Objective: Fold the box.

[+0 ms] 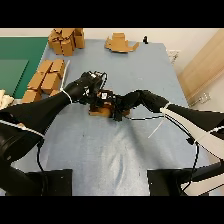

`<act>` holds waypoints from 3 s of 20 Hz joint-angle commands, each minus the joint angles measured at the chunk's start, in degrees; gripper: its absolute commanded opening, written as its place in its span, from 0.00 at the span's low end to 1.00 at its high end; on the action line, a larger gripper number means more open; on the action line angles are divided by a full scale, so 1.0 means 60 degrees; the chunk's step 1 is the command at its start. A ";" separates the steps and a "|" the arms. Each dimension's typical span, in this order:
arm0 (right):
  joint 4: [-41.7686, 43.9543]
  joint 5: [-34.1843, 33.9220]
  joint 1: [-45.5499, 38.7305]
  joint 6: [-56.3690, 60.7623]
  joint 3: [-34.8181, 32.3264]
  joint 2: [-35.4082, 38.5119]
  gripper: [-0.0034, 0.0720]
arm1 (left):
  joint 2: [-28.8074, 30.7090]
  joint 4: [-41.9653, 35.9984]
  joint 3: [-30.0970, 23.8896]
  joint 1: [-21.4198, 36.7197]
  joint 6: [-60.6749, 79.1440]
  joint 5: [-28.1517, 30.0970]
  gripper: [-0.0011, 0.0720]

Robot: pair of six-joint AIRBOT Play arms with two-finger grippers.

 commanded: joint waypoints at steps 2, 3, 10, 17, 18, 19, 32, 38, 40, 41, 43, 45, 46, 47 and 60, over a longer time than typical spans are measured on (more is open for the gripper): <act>0.0015 -0.0004 -0.0004 0.0029 0.0000 0.0000 0.73 | 0.0433 -0.0550 0.0004 0.0357 0.0525 0.0015 0.68; 0.0015 -0.0004 -0.0004 0.0029 0.0000 0.0000 0.73 | 0.0561 -0.0973 0.0000 0.0455 0.1089 0.0018 0.68; 0.0018 -0.0004 -0.0004 0.0029 0.0000 0.0000 0.73 | 0.1814 -0.4605 -0.0240 0.2299 0.7089 -0.1013 0.87; 0.0091 -0.0011 0.0025 0.0033 0.0000 0.0000 0.73 | 0.2178 -1.0109 -0.2000 0.7213 1.6178 -0.2652 0.93; 0.0087 -0.0004 0.0025 0.0029 0.0000 -0.0004 0.73 | 0.1982 -0.9766 -0.2044 0.7413 1.7041 -0.2259 0.93; 0.0087 0.0000 0.0029 0.0029 0.0000 -0.0004 0.73 | 0.1730 -0.9581 -0.2040 0.7461 1.8017 -0.2113 0.93; 0.0098 -0.0040 0.0051 0.0036 0.0000 0.0000 0.73 | -0.0113 -0.9632 -0.2040 0.5187 2.2950 -0.0364 0.98; 0.0098 -0.0080 0.0051 0.0036 0.0000 0.0000 0.73 | -0.0175 -0.9908 -0.2040 0.4940 2.2913 -0.0076 0.98; 0.0098 -0.0080 0.0051 0.0033 0.0000 -0.0004 0.73 | -0.0240 -0.9938 -0.2036 0.4776 2.2899 -0.0098 0.98; 0.0098 -0.0080 0.0051 0.0036 0.0000 0.0000 0.73 | -0.0291 -0.9930 -0.2036 0.4710 2.2815 -0.0113 0.98; 0.0095 -0.0080 0.0051 0.0033 0.0000 0.0000 0.73 | -0.0368 -0.9905 -0.2036 0.4615 2.2706 -0.0211 0.98; 0.0098 -0.0080 0.0051 0.0033 0.0000 0.0000 0.73 | -0.0372 -0.9901 -0.2036 0.4590 2.2709 -0.0535 0.97; 0.0098 -0.0080 0.0051 0.0033 0.0000 0.0000 0.73 | -0.0372 -0.9898 -0.2036 0.4594 2.2735 -0.0583 0.98; 0.0095 -0.0076 0.0051 0.0033 0.0000 0.0000 0.73 | -0.0372 -0.9905 -0.2036 0.4597 2.2735 -0.0550 0.97; 0.0091 -0.0076 0.0047 0.0033 0.0000 0.0000 0.73 | -0.0670 -0.9927 -0.2040 0.4255 2.2662 -0.0084 0.76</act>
